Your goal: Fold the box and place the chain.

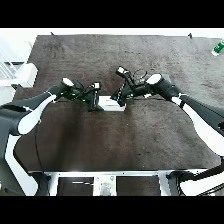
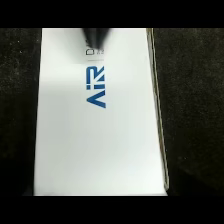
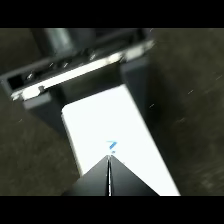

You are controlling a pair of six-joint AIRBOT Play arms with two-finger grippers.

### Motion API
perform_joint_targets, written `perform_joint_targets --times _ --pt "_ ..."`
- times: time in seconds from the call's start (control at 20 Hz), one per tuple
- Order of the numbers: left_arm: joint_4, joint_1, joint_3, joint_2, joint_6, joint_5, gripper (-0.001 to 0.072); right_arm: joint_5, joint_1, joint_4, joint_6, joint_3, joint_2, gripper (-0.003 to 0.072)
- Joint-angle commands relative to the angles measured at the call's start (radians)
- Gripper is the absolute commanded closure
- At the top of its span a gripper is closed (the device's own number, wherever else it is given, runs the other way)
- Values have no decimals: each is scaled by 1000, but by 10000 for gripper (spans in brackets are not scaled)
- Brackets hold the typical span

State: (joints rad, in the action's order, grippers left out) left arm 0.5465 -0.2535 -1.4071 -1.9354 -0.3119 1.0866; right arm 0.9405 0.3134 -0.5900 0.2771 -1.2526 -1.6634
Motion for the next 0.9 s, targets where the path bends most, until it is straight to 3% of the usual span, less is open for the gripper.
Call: perform_joint_targets --times 0.0,0.4,0.85 --pt "0 1 0 1 1 -2 183 2 2 10 -2 61 -1 675" --pt "0 1 0 1 1 -2 182 -10 2 -46 2 82 -18 675" --pt "0 1 0 1 1 -2 183 -29 1 20 2 48 29 677"
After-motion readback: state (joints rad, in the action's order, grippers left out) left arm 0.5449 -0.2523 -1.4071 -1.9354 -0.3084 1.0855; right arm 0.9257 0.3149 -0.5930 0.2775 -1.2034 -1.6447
